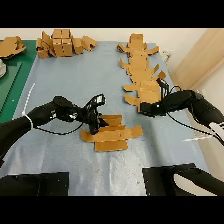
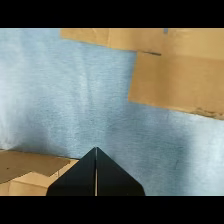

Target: Fold the box.

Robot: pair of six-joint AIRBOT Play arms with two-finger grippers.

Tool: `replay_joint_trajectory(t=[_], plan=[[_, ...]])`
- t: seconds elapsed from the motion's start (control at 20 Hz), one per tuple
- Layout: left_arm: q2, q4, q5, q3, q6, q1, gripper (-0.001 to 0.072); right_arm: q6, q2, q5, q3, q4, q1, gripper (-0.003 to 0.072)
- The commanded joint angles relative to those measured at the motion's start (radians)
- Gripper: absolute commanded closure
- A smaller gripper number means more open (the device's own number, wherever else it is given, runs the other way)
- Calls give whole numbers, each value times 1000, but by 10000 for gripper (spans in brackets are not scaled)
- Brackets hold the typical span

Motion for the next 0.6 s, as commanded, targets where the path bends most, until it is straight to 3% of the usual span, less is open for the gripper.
replay_joint_trajectory(t=[0.0, 0.25, 0.55], plan=[[-1, 3, -2, -1, 0, 0, 697, -85, 50, -4, 0, 35, 9, 685], [-1, 3, -2, 0, 0, 0, 697, -160, 217, -84, -8, 5, 206, 685], [-1, 4, -2, 0, 0, 0, 697, -89, 347, -96, -196, -161, 813, 683]])
